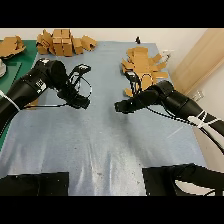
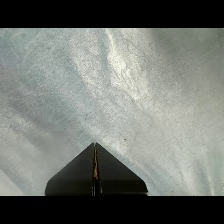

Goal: Fold the box.

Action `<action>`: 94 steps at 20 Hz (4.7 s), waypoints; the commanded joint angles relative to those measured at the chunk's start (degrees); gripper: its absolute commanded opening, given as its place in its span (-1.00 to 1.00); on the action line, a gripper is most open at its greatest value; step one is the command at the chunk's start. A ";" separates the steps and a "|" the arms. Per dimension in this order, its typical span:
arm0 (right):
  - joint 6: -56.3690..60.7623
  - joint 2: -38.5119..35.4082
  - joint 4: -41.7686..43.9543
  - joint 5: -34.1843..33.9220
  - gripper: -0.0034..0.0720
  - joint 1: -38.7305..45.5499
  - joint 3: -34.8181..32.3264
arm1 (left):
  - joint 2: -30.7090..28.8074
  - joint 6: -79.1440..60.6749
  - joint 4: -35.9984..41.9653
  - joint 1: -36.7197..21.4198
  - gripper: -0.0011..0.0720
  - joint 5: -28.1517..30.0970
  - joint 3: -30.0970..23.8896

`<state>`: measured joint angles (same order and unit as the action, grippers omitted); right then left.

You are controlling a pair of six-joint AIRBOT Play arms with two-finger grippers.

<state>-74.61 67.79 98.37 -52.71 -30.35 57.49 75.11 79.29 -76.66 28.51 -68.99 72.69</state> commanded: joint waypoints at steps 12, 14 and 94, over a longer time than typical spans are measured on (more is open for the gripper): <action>0.61 2.05 -4.02 -6.56 -0.23 23.67 7.34 | -0.04 -0.02 -0.02 0.04 -0.94 0.02 0.00; -5.97 4.52 -2.08 -7.48 -0.23 35.69 10.78 | -0.04 -0.02 -0.02 0.04 -0.94 0.00 0.00; -51.80 -25.66 53.40 -3.21 -0.90 27.76 -41.81 | 9.57 -33.90 54.05 -24.20 0.44 6.45 -21.44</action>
<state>-124.88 46.54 147.17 -56.66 -0.19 18.46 82.54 47.55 -25.50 4.71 -62.19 51.18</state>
